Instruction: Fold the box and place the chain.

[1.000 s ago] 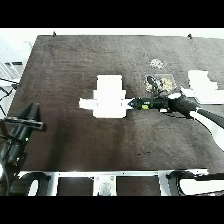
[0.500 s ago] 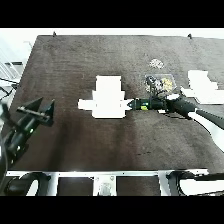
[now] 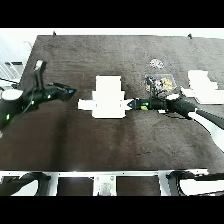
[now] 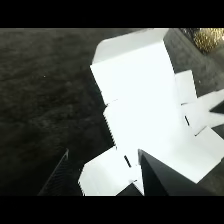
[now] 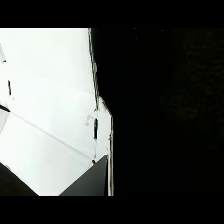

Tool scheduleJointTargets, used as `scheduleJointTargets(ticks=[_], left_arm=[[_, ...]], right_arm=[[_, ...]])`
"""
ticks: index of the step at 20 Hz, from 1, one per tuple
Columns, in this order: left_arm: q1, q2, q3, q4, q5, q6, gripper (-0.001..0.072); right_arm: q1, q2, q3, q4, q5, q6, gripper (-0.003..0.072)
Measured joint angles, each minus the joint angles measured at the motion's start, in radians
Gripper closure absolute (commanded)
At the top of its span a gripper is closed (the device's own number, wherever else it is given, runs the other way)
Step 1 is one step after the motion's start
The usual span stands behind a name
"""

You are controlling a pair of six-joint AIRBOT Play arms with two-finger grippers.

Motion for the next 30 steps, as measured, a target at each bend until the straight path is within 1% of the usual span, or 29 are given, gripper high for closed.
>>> scheduleJointTargets(ticks=[3, 6, 9, 11, 13, 17, 18, 24, 27, 30], left_arm=[[0.0, -0.186, 0.247, 0.158, -0.153, -0.151, 0.0212], [0.0, -0.348, 0.461, 0.243, -0.306, -0.256, 0.0212], [-0.008, -0.491, 0.634, 0.286, -0.438, -0.323, 0.0211], [-0.025, -0.57, 0.719, 0.316, -0.488, -0.37, 0.0211], [-0.047, -0.632, 0.784, 0.335, -0.518, -0.401, 0.0212], [-0.086, -0.726, 0.88, 0.352, -0.539, -0.43, 0.0213], [-0.092, -0.747, 0.9, 0.356, -0.542, -0.433, 0.024], [-0.131, -0.851, 1.021, 0.354, -0.571, -0.44, 0.0238], [-0.139, -0.882, 1.057, 0.354, -0.597, -0.443, 0.0239], [-0.14, -0.897, 1.072, 0.353, -0.611, -0.442, 0.0238]], right_arm=[[0.0, 0.0, 0.0, 0.0, 0.0, 0.0, 0.0672], [0.0, 0.0, 0.0, 0.0, 0.0, 0.0, 0.0672], [0.0, 0.0, 0.0, 0.0, 0.0, 0.0, 0.0672], [0.0, 0.0, 0.0, 0.0, 0.0, 0.0, 0.0672], [0.0, 0.0, 0.0, 0.0, 0.0, 0.002, 0.0672], [0.0, 0.0, 0.0, 0.0, 0.0, 0.008, 0.0672], [0.0, 0.0, 0.0, 0.0, 0.0, 0.008, 0.0672], [0.0, 0.0, 0.0, 0.0, 0.0, 0.01, 0.0671], [0.0, 0.0, 0.0, 0.0, 0.001, 0.01, 0.0671], [0.0, 0.0, 0.0, 0.0, 0.002, 0.011, 0.0672]])
